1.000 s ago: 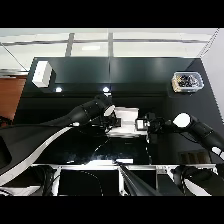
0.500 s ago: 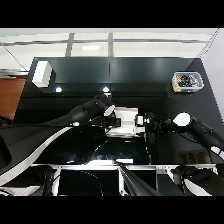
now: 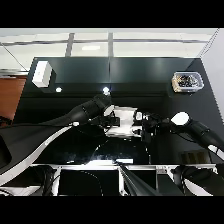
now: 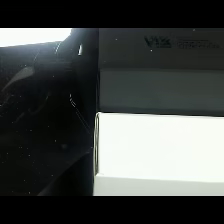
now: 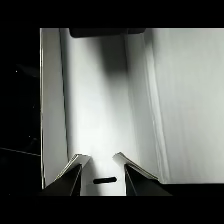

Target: Fold the box and place the chain.

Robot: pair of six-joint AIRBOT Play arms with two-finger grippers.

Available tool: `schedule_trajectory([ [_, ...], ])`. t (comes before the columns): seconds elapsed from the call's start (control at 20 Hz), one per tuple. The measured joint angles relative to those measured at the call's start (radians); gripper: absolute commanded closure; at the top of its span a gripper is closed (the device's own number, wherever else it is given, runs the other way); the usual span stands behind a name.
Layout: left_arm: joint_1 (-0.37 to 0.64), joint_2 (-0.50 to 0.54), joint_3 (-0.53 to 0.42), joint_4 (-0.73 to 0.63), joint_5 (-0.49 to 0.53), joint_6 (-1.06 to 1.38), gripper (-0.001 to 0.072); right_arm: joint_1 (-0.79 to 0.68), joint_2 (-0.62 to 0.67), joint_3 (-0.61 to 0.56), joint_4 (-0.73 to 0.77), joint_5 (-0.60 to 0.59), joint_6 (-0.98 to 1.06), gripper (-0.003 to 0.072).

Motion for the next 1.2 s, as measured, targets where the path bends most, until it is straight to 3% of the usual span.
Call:
schedule_trajectory([
  [0.35,0.001,0.000,0.000,-0.002,0.008,-0.003,0.0681,0.003,-0.042,0.000,0.071,-0.046,0.003,0.0379],
  [0.4,0.000,0.000,0.000,-0.003,0.008,-0.003,0.0681,0.003,-0.044,0.000,0.072,-0.051,0.003,0.0339],
  [0.45,0.000,0.000,0.000,-0.003,0.008,-0.003,0.0681,0.003,-0.045,0.000,0.073,-0.056,0.004,0.0251],
  [0.5,0.000,0.000,0.000,-0.003,0.008,-0.003,0.0681,0.003,-0.047,0.000,0.074,-0.058,0.005,0.0255],
  [0.55,0.000,0.000,0.000,-0.003,0.009,-0.003,0.0681,0.003,-0.047,0.000,0.074,-0.061,0.005,0.0426],
  [0.6,0.000,0.000,0.000,-0.003,0.008,-0.003,0.0680,0.003,-0.047,0.000,0.073,-0.068,0.005,0.0471],
  [0.65,0.000,0.000,0.000,-0.003,0.008,-0.003,0.0681,0.003,-0.048,0.000,0.073,-0.074,0.006,0.0392],
  [0.7,0.000,0.000,0.000,-0.004,0.008,-0.003,0.0681,0.003,-0.048,0.000,0.074,-0.072,0.006,0.0239],
  [0.75,0.000,0.000,0.000,-0.004,0.009,-0.003,0.0681,0.003,-0.048,0.000,0.074,-0.067,0.006,0.0276],
  [0.8,0.000,0.000,0.000,-0.004,0.008,-0.003,0.0681,0.003,-0.048,0.000,0.074,-0.069,0.006,0.0535],
  [0.85,0.000,0.000,0.000,-0.003,0.008,-0.003,0.0681,0.003,-0.048,0.000,0.073,-0.076,0.005,0.0626],
  [1.05,0.000,0.000,0.000,-0.006,0.006,-0.001,0.0679,-0.014,-0.029,0.002,0.064,-0.070,0.086,0.0628],
  [1.2,0.000,0.000,0.000,-0.006,0.005,-0.001,0.0680,-0.093,0.029,0.023,-0.019,-0.014,0.371,0.0628],
])
